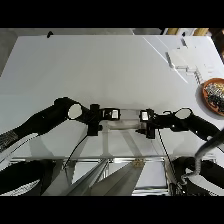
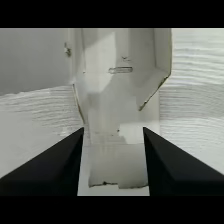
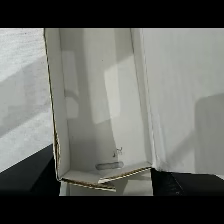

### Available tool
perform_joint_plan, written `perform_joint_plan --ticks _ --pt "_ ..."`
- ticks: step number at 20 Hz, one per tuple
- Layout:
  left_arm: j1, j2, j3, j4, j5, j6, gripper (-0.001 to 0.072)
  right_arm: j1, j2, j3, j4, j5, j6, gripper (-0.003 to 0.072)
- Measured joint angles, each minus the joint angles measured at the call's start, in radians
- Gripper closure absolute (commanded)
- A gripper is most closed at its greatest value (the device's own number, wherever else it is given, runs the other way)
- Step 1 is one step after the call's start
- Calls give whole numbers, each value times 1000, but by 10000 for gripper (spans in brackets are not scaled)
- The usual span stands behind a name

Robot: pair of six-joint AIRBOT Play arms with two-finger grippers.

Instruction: Fold the box and place the chain.

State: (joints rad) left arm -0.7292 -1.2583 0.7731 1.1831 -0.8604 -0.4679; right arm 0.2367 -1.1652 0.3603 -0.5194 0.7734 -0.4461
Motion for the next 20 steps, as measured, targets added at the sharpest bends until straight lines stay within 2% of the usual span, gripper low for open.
perform_joint_plan --ticks 2,4,10,14,15,16,17,20 --pt "4 0 -8 -12 37 31 241 0 0 0 0 0 0 286" --pt "6 -2 -16 -26 63 78 186 0 0 0 0 0 0 286" --pt "6 -29 -38 -87 80 141 195 0 0 0 0 0 0 286" --pt "5 -34 -42 -121 88 151 226 0 0 0 0 0 0 286" --pt "3 -36 -42 -129 91 151 250 0 0 0 0 0 0 286" --pt "0 -36 -42 -135 92 151 328 0 0 0 0 0 0 286" --pt "-3 -36 -42 -142 93 152 344 0 0 0 0 0 0 286" --pt "-17 -37 -42 -161 93 154 346 0 0 0 0 0 0 286"
